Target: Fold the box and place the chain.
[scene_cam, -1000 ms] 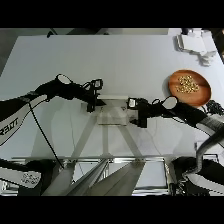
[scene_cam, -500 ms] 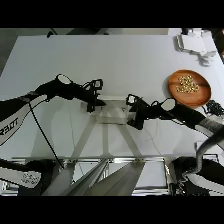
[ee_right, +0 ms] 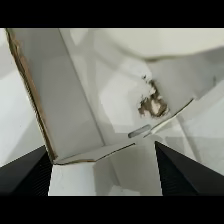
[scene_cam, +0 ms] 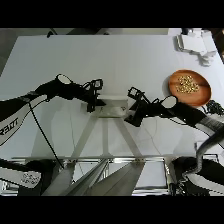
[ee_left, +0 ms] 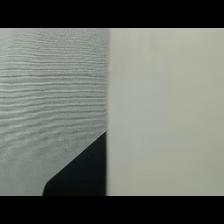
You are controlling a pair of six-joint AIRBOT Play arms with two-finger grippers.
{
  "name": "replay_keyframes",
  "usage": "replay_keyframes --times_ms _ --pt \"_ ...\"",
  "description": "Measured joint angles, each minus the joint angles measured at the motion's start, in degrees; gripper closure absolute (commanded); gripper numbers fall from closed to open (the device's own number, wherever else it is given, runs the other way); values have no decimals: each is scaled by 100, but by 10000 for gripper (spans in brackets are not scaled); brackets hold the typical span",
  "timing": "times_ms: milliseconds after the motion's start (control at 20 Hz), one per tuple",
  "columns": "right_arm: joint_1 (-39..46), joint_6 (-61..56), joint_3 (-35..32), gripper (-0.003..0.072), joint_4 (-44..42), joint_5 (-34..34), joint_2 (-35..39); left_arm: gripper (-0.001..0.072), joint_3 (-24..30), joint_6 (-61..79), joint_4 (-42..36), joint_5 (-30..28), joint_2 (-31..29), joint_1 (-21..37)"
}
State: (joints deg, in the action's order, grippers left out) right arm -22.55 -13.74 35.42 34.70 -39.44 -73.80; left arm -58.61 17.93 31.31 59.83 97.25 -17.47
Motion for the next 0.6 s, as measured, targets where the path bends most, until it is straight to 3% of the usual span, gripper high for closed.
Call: replay_keyframes --times_ms 600 --pt "382 1567 348 -8 -468 -181 -407 701 0 4 0 -2 0 0"
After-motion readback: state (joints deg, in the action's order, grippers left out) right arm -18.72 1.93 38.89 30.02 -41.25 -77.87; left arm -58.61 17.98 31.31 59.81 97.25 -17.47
